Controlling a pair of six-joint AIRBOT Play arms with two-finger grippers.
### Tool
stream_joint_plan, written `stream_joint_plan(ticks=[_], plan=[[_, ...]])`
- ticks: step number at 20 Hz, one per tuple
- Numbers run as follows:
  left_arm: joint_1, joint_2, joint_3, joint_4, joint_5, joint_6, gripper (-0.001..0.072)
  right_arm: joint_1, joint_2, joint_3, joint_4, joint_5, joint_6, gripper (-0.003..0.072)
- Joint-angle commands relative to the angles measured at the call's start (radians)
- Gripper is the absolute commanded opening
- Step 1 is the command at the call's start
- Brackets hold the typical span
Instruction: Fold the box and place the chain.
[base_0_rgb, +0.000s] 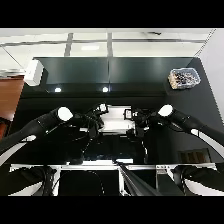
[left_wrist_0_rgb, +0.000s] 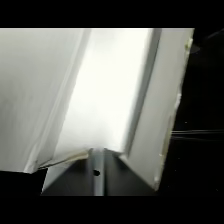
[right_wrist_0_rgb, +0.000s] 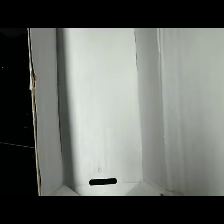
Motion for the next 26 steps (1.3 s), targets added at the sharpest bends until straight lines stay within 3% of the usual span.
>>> stream_joint_plan(ticks=[1,6,8,10,13,15,19,22,26], plan=[[0.031,0.045,0.04,0.165,-0.073,-0.171,0.0025,0.0,0.0,0.0,0.0,0.0,0.0,0.0457],[0.203,0.197,0.06,0.54,-0.223,-0.684,0.0025,0.001,0.0,0.0,0.0,0.0,0.0,0.0458],[0.322,0.2,0.037,0.602,-0.272,-1.015,0.0026,0.001,0.0,0.0,0.0,0.0,0.0,0.0457],[0.454,0.181,-0.023,0.505,-0.288,-1.212,0.0027,0.001,0.0,0.0,0.0,0.0,0.0,0.0458],[0.627,0.117,-0.139,0.093,-0.292,-1.058,0.0028,0.001,0.0,0.0,0.0,0.0,0.0,0.0458],[0.668,0.06,-0.181,-0.111,-0.295,-0.908,0.0026,0.0,0.0,0.0,0.0,0.001,0.0,0.0458],[0.592,-0.042,-0.181,-0.236,-0.299,-0.813,0.0026,0.001,0.0,0.0,0.0,0.0,0.0,0.0458],[0.498,-0.108,-0.155,-0.253,-0.297,-0.785,0.0026,0.001,0.0,0.0,0.0,0.0,0.0,0.0457],[0.462,-0.159,-0.095,-0.259,-0.354,-0.701,0.0026,0.001,0.0,0.0,0.0,0.0,0.0,0.0457]])
